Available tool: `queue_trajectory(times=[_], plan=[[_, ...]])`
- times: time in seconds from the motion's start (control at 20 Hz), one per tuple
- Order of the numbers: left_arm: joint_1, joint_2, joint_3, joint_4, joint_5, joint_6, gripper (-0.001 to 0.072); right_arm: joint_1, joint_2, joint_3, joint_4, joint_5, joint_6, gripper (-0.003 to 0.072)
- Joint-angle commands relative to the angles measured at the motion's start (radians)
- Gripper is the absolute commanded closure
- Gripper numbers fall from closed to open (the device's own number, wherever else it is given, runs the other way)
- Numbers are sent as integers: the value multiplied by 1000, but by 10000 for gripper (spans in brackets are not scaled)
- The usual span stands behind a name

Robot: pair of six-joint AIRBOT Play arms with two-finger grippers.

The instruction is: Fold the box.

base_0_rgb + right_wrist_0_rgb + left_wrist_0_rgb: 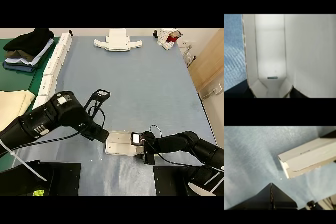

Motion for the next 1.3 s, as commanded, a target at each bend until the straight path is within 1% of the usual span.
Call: queue_trajectory(times=[0.0,0.15,0.2,0.25,0.3,0.4,0.5,0.65,0.75,0.9,1.05,1.1,1.25], plan=[[181,43,-76,-208,70,524,697,0,0,1,0,0,0,179],[364,95,-190,-526,69,1247,693,0,0,1,0,0,0,179],[404,104,-219,-584,69,1432,625,0,0,1,0,0,0,179],[437,108,-250,-607,109,1563,207,0,0,1,0,0,0,179],[457,108,-282,-608,173,1596,14,0,0,1,0,0,0,179],[467,108,-354,-616,264,1672,13,0,0,1,0,0,0,179],[466,108,-437,-661,339,1825,14,0,0,1,0,0,0,179],[448,101,-564,-801,452,2043,14,0,0,1,0,0,0,179],[425,83,-610,-871,503,2089,14,0,0,1,0,0,0,179],[386,57,-618,-898,542,2089,13,0,0,1,0,0,0,179],[354,20,-618,-975,594,2100,14,0,0,1,0,0,0,179],[343,6,-618,-994,604,2114,14,0,0,1,0,0,0,179],[310,-28,-616,-994,608,2115,14,0,0,1,0,0,0,179]])
